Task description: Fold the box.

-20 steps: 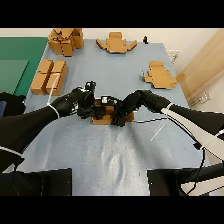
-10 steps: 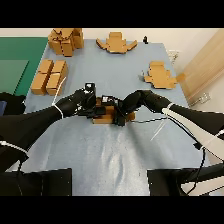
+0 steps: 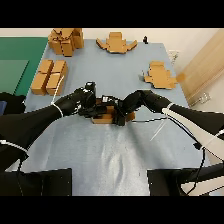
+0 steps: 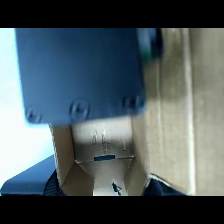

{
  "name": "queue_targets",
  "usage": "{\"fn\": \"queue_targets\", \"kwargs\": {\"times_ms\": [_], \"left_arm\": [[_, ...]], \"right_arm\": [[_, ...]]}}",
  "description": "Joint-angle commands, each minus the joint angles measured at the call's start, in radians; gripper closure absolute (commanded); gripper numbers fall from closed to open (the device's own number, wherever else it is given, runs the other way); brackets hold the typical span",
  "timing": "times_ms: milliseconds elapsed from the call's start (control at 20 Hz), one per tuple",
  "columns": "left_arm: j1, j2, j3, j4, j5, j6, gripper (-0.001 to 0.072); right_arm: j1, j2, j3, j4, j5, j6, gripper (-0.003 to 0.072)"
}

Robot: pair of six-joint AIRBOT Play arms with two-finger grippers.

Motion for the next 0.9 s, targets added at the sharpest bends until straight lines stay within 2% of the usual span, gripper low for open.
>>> {"fn": "queue_targets", "kwargs": {"times_ms": [0, 200, 250, 300, 350, 450, 800, 850], "left_arm": [[0.017, -0.004, 0.001, 0.022, -0.016, 0.001, 0.0398], [0.020, -0.027, 0.001, 0.018, -0.031, 0.001, 0.0398], [0.020, -0.031, 0.001, 0.005, -0.031, 0.003, 0.0442], [0.020, -0.033, 0.001, -0.007, -0.030, 0.010, 0.0542], [0.020, -0.036, 0.001, -0.022, -0.031, 0.028, 0.0557], [0.020, -0.039, 0.001, -0.048, -0.033, 0.057, 0.0693], [0.028, -0.010, 0.001, -0.087, -0.043, 0.098, 0.0691], [0.031, 0.005, 0.001, -0.076, -0.041, 0.099, 0.0666]], "right_arm": [[0.000, -0.001, 0.000, 0.000, -0.001, 0.001, 0.0667], [0.000, -0.001, 0.000, 0.000, -0.001, 0.001, 0.0667], [0.000, -0.001, 0.000, 0.000, -0.001, 0.001, 0.0667], [0.000, -0.001, 0.000, 0.000, -0.001, 0.001, 0.0667], [0.000, -0.001, 0.000, 0.000, -0.001, 0.001, 0.0668], [0.000, -0.001, 0.000, 0.000, -0.001, 0.001, 0.0667], [0.000, -0.001, 0.000, 0.000, -0.002, 0.001, 0.0667], [0.000, -0.001, 0.000, 0.000, -0.003, 0.001, 0.0667]]}}
